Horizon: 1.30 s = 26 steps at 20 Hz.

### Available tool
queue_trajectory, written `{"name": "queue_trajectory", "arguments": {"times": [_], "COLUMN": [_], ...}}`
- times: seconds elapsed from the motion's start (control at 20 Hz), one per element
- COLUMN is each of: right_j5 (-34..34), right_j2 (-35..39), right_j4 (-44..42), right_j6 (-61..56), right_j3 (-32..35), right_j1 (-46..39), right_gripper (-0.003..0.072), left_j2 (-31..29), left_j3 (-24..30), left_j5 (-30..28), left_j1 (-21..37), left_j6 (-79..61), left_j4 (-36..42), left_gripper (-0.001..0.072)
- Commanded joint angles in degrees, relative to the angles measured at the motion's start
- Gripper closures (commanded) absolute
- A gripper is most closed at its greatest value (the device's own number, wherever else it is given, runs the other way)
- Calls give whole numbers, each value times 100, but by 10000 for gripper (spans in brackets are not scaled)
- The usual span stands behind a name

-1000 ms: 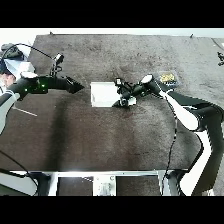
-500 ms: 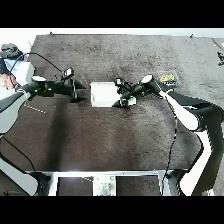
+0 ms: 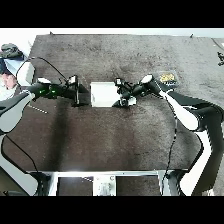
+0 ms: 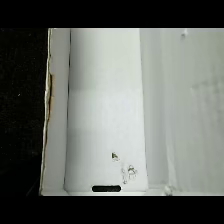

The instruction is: Fold the box and place the chain.

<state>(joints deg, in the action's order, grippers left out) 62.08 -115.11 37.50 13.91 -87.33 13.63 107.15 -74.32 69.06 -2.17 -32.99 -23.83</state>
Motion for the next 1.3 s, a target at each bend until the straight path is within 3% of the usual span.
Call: {"name": "queue_trajectory", "arguments": {"times": [0.0, 0.15, 0.5, 0.65, 0.7, 0.85, 1.25], "right_j5": [2, 0, 0, 2, 0, 2, 2], "right_j2": [-2, -2, -2, -2, -2, -2, -2], "right_j4": [-2, -2, -2, -2, -2, -2, -2], "right_j6": [-2, -2, -2, 0, 0, -2, -2], "right_j3": [-4, -4, -4, -4, -4, -4, -4], "right_j1": [0, 0, 0, 0, 0, 0, 0], "right_gripper": [248, 248, 248, 248, 248, 248, 248], "left_j2": [9, 7, 4, 11, 11, 11, 280], "left_j3": [-9, -13, -13, -68, -129, -391, -431], "left_j5": [-96, -396, -157, -516, -557, -424, 111], "left_j1": [-55, -111, -101, -98, -83, -74, -76], "left_j6": [-59, -114, 363, 619, 667, 737, 710], "left_j4": [-17, -15, -37, -345, -387, -455, -433], "left_gripper": [-1, -1, 0, 2, 39, 61, 57]}}
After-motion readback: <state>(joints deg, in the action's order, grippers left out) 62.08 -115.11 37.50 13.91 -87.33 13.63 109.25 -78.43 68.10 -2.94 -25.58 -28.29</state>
